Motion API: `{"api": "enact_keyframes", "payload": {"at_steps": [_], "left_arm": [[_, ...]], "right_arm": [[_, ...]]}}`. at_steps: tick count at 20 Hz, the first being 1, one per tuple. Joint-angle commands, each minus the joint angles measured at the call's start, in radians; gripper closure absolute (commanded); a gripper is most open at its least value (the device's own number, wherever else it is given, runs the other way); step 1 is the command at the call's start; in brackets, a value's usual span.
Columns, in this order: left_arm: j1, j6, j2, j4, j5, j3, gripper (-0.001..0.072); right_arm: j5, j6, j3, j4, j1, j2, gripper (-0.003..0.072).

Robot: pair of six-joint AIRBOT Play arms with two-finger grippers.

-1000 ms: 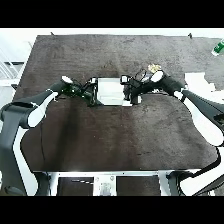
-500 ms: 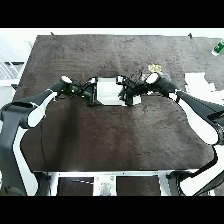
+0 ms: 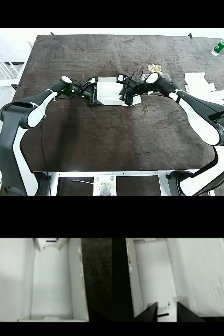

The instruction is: Fold the box and place the chain.

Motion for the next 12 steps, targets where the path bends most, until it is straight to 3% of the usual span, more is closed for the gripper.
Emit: {"api": "enact_keyframes", "payload": {"at_steps": [1, 5, 8, 12], "left_arm": [[0.0, 0.001, 0.0, 0.001, -0.001, 0.0, 0.0178], [0.0, 0.001, 0.0, 0.001, -0.001, 0.0, 0.0178], [0.0, 0.001, 0.0, 0.001, -0.001, 0.0, 0.0178], [0.0, 0.001, 0.0, 0.001, 0.0, 0.0, 0.0178]], "right_arm": [[0.127, 0.148, 0.0, -0.107, -0.032, 0.076, 0.0671], [0.171, 0.519, -0.005, -0.127, -0.07, 0.224, 0.0674], [0.171, 0.862, -0.013, -0.145, -0.143, 0.259, 0.0674], [0.109, 1.035, -0.144, -0.1, -0.289, 0.259, 0.0675]]}}
